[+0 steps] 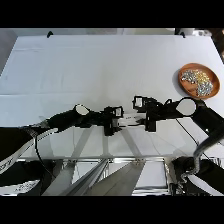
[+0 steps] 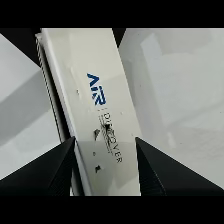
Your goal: Fold the box and place the chain.
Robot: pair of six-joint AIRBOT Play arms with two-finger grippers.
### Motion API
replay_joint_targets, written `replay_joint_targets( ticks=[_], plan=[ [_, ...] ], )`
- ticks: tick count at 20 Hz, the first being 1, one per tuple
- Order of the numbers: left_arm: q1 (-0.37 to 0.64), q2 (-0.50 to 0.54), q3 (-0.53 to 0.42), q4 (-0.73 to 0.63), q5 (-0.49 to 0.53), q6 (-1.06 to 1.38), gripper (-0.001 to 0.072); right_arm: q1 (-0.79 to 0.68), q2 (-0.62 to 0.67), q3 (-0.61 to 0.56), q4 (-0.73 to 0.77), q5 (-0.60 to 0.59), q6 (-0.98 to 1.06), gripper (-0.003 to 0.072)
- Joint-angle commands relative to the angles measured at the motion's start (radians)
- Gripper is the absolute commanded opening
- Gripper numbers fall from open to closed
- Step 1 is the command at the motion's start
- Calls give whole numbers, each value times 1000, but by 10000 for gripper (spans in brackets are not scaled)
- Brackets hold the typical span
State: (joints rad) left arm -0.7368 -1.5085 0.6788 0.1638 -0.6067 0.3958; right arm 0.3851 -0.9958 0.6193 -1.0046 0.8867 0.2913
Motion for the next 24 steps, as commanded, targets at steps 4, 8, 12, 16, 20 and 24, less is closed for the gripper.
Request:
replay_joint_targets(
  ticks=[4,8,12,16,20,24],
  plan=[
    [0,1,1,2,-4,1,136,0,17,-27,-5,8,0,337],
    [0,1,1,2,-4,0,136,0,69,-75,-5,-10,0,337],
    [0,1,1,2,-3,0,136,0,74,-78,-5,-10,0,337],
    [0,1,1,2,-4,1,136,0,80,-78,5,-44,0,350],
    [0,1,1,2,-4,1,136,0,114,-78,56,-111,-18,405],
    [0,1,1,2,-4,1,136,0,137,-78,56,-71,-31,399]
  ],
)
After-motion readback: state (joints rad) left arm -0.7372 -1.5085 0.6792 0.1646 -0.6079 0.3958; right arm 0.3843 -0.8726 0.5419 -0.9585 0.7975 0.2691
